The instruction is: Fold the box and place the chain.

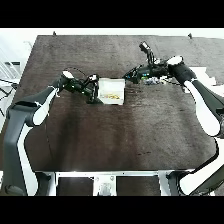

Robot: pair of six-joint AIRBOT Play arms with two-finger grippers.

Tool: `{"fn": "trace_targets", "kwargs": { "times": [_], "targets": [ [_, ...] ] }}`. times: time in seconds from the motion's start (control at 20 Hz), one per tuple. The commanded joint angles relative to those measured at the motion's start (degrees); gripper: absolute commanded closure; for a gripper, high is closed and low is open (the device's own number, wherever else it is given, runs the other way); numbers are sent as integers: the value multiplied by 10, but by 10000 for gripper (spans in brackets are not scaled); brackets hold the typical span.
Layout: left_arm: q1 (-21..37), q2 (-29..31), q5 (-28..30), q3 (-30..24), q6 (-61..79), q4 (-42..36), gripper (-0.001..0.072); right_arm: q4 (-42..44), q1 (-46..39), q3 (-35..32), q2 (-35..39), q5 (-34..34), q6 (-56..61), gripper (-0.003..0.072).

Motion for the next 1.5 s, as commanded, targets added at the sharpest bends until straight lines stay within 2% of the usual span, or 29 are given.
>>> {"fn": "trace_targets", "kwargs": {
  "times": [0.0, 0.25, 0.4, 0.45, 0.5, 0.8, 0.85, 0.95, 1.3, 1.35, 1.45],
  "targets": [
    [1, 0, 0, 0, 0, 0, 229, -18, 17, 10, -12, 49, 8, 531],
    [1, 0, 0, 0, 0, 0, 229, -50, 36, 11, -12, 98, 23, 465],
    [1, 0, 0, 0, 0, 0, 229, -69, 52, 12, -12, 103, 23, 450],
    [1, 0, 0, 0, 0, 0, 229, -72, 57, 12, -12, 103, 23, 423],
    [1, 0, 0, 0, 0, 0, 230, -72, 62, 12, -12, 102, 22, 392],
    [1, 0, 0, 0, 0, 0, 229, -92, 82, 13, -12, 68, 20, 387],
    [1, 0, 0, 0, 0, 0, 230, -97, 83, 13, -12, 54, 20, 332],
    [1, 0, 0, 0, 0, 0, 229, -97, 83, 13, -12, 36, 16, 311],
    [1, 0, 0, 0, 0, 0, 229, -132, 98, 12, -13, 37, 17, 307],
    [1, 0, 0, 0, 0, 0, 229, -140, 101, 12, -14, 37, 17, 257],
    [1, 0, 0, 0, 0, 0, 229, -146, 103, 12, -16, 38, 16, 248]
  ]
}}
